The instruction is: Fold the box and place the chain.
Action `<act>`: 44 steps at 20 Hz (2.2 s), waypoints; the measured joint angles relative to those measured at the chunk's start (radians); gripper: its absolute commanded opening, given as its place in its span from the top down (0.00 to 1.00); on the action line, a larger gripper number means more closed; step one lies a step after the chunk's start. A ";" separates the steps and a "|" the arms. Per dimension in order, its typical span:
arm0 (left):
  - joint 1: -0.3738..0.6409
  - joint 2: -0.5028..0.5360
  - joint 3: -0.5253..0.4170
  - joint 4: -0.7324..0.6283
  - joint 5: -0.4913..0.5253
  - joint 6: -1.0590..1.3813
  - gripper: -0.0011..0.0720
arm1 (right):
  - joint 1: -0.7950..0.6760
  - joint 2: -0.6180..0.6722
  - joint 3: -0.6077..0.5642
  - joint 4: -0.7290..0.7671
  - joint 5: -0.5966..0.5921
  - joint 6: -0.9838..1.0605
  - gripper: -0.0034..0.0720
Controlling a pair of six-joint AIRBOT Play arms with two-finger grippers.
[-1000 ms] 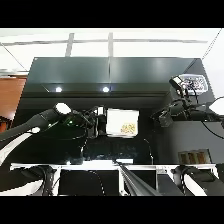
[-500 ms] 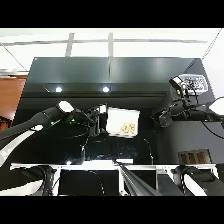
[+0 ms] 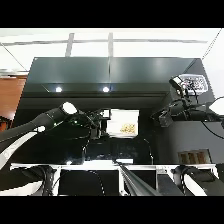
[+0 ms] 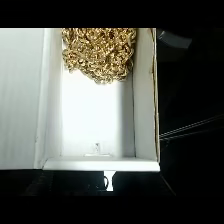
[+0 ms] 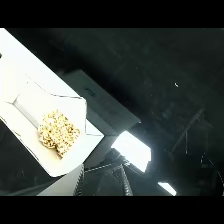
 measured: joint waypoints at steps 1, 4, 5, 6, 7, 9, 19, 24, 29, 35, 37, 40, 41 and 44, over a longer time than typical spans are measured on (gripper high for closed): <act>-0.001 0.000 0.000 0.002 0.001 0.000 0.39 | 0.001 0.000 0.000 0.000 -0.009 0.002 0.58; -0.004 0.000 0.000 0.006 0.001 0.000 0.44 | 0.031 -0.022 0.000 0.003 -0.086 0.074 0.09; -0.005 0.000 0.000 0.008 0.001 0.000 0.44 | 0.053 -0.037 0.000 0.008 -0.129 0.097 0.09; -0.005 0.000 0.000 0.009 0.001 0.000 0.44 | 0.080 -0.061 0.004 0.025 -0.187 0.120 0.09; -0.005 0.000 0.000 0.010 0.001 0.000 0.44 | 0.109 -0.093 0.011 0.051 -0.247 0.136 0.09; -0.006 0.000 0.000 0.012 0.001 0.000 0.44 | 0.166 -0.174 0.038 0.097 -0.346 0.153 0.09; -0.006 0.000 0.000 0.016 0.001 0.000 0.44 | 0.247 -0.265 0.162 0.020 -0.089 -0.155 0.10; -0.007 0.000 0.000 0.017 0.001 0.000 0.44 | 0.301 -0.245 0.089 0.012 -0.076 -0.343 0.10; -0.007 0.000 0.000 0.019 0.001 0.000 0.43 | 0.357 -0.241 0.046 0.014 -0.121 -0.494 0.10; -0.007 0.000 0.000 0.019 0.000 0.000 0.44 | 0.371 -0.239 0.036 0.026 -0.068 -0.542 0.10; -0.007 0.000 0.000 0.019 0.000 0.000 0.43 | 0.372 -0.239 0.035 0.031 -0.061 -0.546 0.10; -0.007 0.000 0.000 0.019 0.000 0.000 0.44 | 0.373 -0.239 0.035 0.034 -0.067 -0.547 0.26; -0.007 0.000 0.000 0.019 0.000 0.000 0.44 | 0.373 -0.239 0.035 0.035 -0.077 -0.546 0.32; -0.007 0.000 0.000 0.019 0.000 0.000 0.43 | 0.373 -0.239 0.035 0.034 -0.103 -0.538 0.32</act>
